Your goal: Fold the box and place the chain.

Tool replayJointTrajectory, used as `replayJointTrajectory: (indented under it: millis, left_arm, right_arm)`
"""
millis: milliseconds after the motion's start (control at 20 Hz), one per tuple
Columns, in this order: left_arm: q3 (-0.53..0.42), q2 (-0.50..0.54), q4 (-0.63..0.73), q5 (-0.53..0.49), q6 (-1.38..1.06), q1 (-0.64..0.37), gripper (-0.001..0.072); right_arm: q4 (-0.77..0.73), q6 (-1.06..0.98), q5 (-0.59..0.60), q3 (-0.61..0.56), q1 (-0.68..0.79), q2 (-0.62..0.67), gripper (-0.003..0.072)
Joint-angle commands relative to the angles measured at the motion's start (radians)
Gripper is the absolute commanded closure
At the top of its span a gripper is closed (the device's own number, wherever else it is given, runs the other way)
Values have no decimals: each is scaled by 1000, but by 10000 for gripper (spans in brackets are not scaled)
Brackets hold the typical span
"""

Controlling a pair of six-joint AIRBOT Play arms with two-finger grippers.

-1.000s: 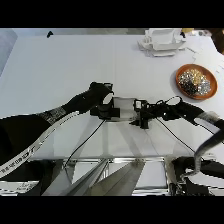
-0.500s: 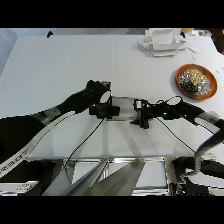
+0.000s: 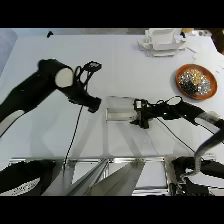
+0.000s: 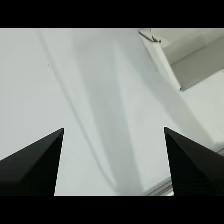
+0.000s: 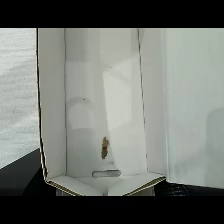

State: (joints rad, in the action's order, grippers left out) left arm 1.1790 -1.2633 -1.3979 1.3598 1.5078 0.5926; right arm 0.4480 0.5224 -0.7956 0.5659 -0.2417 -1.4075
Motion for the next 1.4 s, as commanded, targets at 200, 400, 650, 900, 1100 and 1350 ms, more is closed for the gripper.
replayJointTrajectory:
  millis: [200,400,650,900,1100,1350]
  left_arm:
    - [-351,71,467,-259,-1516,-270,10]
    - [-389,-118,614,-328,-1836,-275,8]
    - [-389,-272,853,-411,-2069,-234,1]
    - [-389,-309,913,-414,-2112,-215,1]
    - [-389,-312,916,-422,-2105,-208,0]
    - [-389,-311,918,-443,-2019,-198,1]
  right_arm:
    - [0,0,-1,0,0,1,304]
    - [0,0,-2,0,0,1,304]
    - [0,0,-1,0,0,1,304]
    - [-1,0,-2,0,0,1,304]
    - [0,0,-2,0,0,1,304]
    - [0,0,-2,0,0,1,304]
